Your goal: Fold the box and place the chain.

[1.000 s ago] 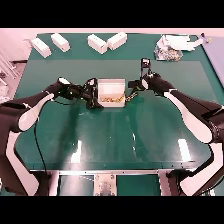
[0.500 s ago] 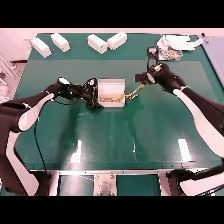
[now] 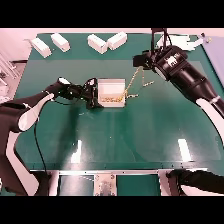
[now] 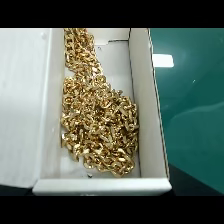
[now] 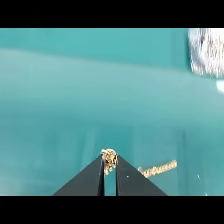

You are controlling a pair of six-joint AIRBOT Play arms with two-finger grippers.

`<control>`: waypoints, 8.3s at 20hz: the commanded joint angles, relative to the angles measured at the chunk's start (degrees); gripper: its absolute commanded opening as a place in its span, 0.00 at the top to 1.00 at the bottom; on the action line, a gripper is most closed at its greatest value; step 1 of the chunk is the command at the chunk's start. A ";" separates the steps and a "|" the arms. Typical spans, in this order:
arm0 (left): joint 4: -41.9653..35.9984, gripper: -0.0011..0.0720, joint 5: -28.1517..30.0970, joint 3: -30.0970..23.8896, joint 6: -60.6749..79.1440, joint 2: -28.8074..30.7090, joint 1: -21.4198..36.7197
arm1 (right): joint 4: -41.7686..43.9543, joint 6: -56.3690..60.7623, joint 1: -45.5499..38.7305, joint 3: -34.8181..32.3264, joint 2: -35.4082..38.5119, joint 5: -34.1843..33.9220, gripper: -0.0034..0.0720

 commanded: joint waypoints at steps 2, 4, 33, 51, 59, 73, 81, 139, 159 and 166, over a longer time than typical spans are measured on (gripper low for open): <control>0.02 0.33 0.07 0.00 0.02 0.02 0.04 | -3.89 -2.14 6.36 1.68 5.49 -0.09 0.94; 0.02 0.33 0.11 0.02 0.02 0.02 0.04 | -4.55 -3.78 8.74 2.80 6.49 -0.07 0.94; 0.04 0.33 0.13 0.02 0.02 0.02 0.04 | -5.64 -18.27 17.51 12.26 6.95 -7.76 0.94; 0.04 0.33 0.11 0.02 0.02 0.02 0.04 | -3.32 -13.35 17.51 1.57 6.71 -1.73 0.94; 0.04 0.33 0.02 0.02 0.00 0.02 0.04 | -3.34 5.38 13.70 -19.02 6.69 -13.90 0.94; 0.02 0.33 0.09 0.02 0.02 0.02 0.04 | -2.43 0.70 7.43 -26.23 5.46 -21.20 0.49; 0.04 0.33 0.04 0.02 0.00 0.02 0.04 | 19.34 -50.27 -9.42 -30.25 4.83 -25.31 0.63; 0.02 0.33 0.13 0.02 0.02 0.02 0.04 | 85.09 -115.40 -12.17 -8.90 -10.10 11.43 0.94; 0.04 0.33 0.13 0.02 0.02 0.02 0.04 | 61.24 -115.49 -8.46 -5.18 -15.34 0.94 0.21; 0.02 0.33 0.13 0.02 0.02 0.02 0.04 | 37.99 -109.48 -3.37 -1.68 -15.32 -0.09 0.21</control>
